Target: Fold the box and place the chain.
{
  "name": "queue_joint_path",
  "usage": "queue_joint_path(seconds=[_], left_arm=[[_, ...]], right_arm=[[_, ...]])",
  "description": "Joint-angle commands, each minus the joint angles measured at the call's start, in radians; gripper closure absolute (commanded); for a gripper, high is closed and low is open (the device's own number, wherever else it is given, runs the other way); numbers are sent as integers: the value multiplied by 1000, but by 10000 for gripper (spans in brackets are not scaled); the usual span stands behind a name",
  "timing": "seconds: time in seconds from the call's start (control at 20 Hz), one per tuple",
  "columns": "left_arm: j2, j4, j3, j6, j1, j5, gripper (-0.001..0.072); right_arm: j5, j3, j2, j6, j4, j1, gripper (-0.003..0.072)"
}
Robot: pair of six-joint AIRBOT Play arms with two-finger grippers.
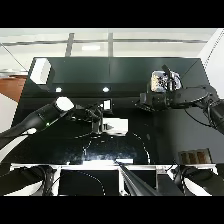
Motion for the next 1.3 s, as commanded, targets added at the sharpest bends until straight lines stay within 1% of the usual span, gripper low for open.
queue_joint_path(seconds=[0.0,0.15,0.25,0.55,0.8,1.0,1.05,1.1,1.15,1.25], left_arm=[[-27,35,18,-32,-5,-88,-1],[-27,99,18,-52,-5,-54,-2],[-27,100,18,-51,-5,-37,-2],[-43,99,18,-52,-5,-35,-2],[-81,89,18,-53,-18,-27,-2],[-133,99,18,-90,-61,7,9],[-130,108,19,-113,-61,13,92],[-121,130,20,-146,-53,13,340],[-104,168,20,-194,-38,8,431],[-60,229,19,-319,21,-24,431]], right_arm=[[0,1,1,0,-1,-1,664],[0,1,1,0,-2,-1,664],[1,1,1,0,-8,-1,664],[1,1,1,0,-17,-1,664],[1,1,1,0,-18,-1,664],[2,1,1,1,-19,-1,664],[2,1,1,1,-19,-1,664],[2,1,1,0,-19,-1,664],[2,1,1,0,-20,-1,664],[6,1,1,0,-24,-3,664]])
